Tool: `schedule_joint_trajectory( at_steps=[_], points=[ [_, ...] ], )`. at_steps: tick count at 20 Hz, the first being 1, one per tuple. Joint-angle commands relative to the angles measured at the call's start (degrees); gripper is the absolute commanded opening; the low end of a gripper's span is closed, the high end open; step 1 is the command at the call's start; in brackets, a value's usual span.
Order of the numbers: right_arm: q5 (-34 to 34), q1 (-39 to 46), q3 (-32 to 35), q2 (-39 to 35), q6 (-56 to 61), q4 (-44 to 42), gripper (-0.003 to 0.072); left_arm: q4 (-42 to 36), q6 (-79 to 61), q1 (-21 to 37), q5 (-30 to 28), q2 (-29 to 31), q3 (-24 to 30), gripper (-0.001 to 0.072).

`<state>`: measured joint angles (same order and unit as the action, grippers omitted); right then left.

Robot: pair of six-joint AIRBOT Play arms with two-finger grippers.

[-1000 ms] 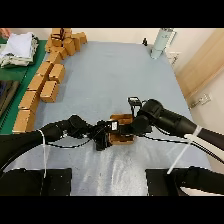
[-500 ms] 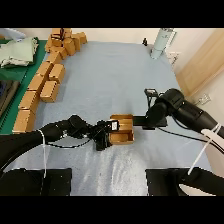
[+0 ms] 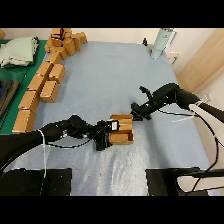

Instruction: Fold the box.

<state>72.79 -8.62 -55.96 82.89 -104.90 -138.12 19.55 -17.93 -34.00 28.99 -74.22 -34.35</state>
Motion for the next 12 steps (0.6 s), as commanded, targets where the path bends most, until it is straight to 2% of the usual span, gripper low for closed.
schedule_joint_trajectory(
  at_steps=[1,6,12],
  points=[
    [6.7,-0.8,-2.0,3.7,-16.8,-9.5,0.0006,0.0,0.0,0.0,0.0,0.0,0.0,0.0522],
    [5.1,-7.9,0.1,-0.7,-17.5,2.3,0.0006,0.0,0.0,0.0,0.0,0.0,0.0,0.0522],
    [-8.9,-15.0,10.7,-12.3,-18.1,9.0,0.0006,0.0,0.0,0.0,0.0,0.0,0.0,0.0522]
  ],
)
